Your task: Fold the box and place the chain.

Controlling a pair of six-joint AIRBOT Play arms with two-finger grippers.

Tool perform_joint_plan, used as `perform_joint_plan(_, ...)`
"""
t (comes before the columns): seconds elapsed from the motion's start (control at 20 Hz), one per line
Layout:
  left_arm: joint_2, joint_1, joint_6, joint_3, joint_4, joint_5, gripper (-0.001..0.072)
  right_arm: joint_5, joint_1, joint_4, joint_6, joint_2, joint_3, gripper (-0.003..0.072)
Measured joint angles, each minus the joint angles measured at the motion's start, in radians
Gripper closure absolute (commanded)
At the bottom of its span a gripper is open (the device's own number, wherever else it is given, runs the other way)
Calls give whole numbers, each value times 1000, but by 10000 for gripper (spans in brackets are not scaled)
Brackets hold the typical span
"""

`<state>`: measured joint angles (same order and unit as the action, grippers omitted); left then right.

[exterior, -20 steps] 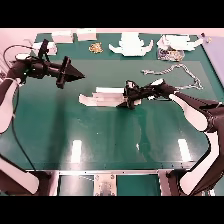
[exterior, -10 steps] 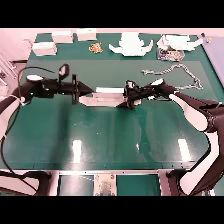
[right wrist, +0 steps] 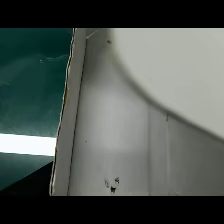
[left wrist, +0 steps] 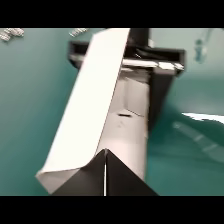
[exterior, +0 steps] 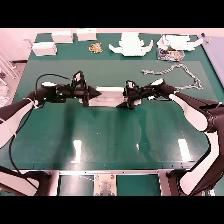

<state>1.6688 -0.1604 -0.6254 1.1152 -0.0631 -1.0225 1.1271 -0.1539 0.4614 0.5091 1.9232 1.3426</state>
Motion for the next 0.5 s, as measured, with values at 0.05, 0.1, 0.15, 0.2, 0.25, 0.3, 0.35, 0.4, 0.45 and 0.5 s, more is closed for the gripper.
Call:
perform_joint_plan(0.05, 10, -2, -5, 18, 12, 14, 692, 0, 0, 0, 0, 0, 0, 103)
perform_joint_plan(0.1, 22, -3, -6, 38, 24, 24, 692, 0, 0, 0, 0, 0, 0, 103)
perform_joint_plan(0.15, 37, -4, -6, 61, 33, 29, 692, 0, 0, 0, 0, 0, 0, 103)
perform_joint_plan(0.2, 54, -6, -5, 83, 38, 36, 691, 0, 0, 0, 0, 0, 0, 103)
perform_joint_plan(0.25, 74, -6, -2, 105, 43, 39, 691, 0, 0, 0, 0, 0, 0, 103)
perform_joint_plan(0.3, 92, -6, 3, 124, 47, 41, 691, 0, 0, 0, -1, 0, 0, 103)
perform_joint_plan(0.35, 110, -6, 8, 140, 49, 41, 691, 0, 0, 0, -1, 0, 0, 103)
perform_joint_plan(0.4, 124, -6, 11, 151, 50, 43, 691, 0, 0, 0, 0, 0, 0, 103)
perform_joint_plan(0.45, 138, -6, 14, 161, 54, 43, 691, 0, 0, 0, 0, 0, 0, 103)
perform_joint_plan(0.5, 148, -6, 17, 167, 56, 43, 691, 0, 0, 0, -1, 0, 0, 103)
